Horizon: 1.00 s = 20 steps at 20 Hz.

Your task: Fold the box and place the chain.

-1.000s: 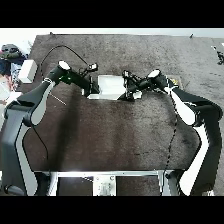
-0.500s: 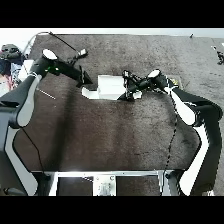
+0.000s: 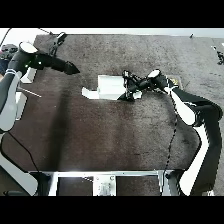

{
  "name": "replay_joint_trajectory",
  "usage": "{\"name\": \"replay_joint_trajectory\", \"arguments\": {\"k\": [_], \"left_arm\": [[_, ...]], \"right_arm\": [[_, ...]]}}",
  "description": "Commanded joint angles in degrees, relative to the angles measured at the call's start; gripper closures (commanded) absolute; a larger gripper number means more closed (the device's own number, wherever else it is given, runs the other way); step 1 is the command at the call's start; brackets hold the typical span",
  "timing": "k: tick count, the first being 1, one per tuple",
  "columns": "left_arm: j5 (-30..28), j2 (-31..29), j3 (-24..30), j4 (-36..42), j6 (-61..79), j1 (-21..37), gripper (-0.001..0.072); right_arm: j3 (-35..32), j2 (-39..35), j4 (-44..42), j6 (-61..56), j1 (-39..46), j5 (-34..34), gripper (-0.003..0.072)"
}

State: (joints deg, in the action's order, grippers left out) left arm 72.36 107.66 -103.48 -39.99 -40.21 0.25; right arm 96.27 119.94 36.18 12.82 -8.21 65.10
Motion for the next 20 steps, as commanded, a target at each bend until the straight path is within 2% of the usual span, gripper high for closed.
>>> {"name": "replay_joint_trajectory", "arguments": {"k": [1,3,6,10,14,20], "left_arm": [[-1.3,-0.5,5.1,-0.3,-9.2,2.9,0.0703],[-3.2,-0.5,8.5,-0.4,-12.0,3.2,0.0701],[-2.1,-0.5,11.8,-0.3,-14.3,3.1,0.0699],[-3.6,-0.5,17.3,-0.3,-18.1,3.0,0.0699],[-11.0,-0.5,23.6,-0.1,-19.1,0.8,0.0699],[-13.5,-0.4,24.5,4.3,-20.7,-3.8,0.0699]], "right_arm": [[0.0,0.0,0.0,0.0,0.0,0.0,0.0232],[0.0,0.0,0.0,0.0,0.0,0.0,0.0232],[0.0,0.0,0.0,0.0,0.0,0.0,0.0232],[0.0,0.0,0.0,0.0,0.0,0.0,0.0232],[0.0,0.0,0.0,0.0,0.0,0.0,0.0232],[0.0,0.0,0.0,0.0,0.0,0.0,0.0232]]}}
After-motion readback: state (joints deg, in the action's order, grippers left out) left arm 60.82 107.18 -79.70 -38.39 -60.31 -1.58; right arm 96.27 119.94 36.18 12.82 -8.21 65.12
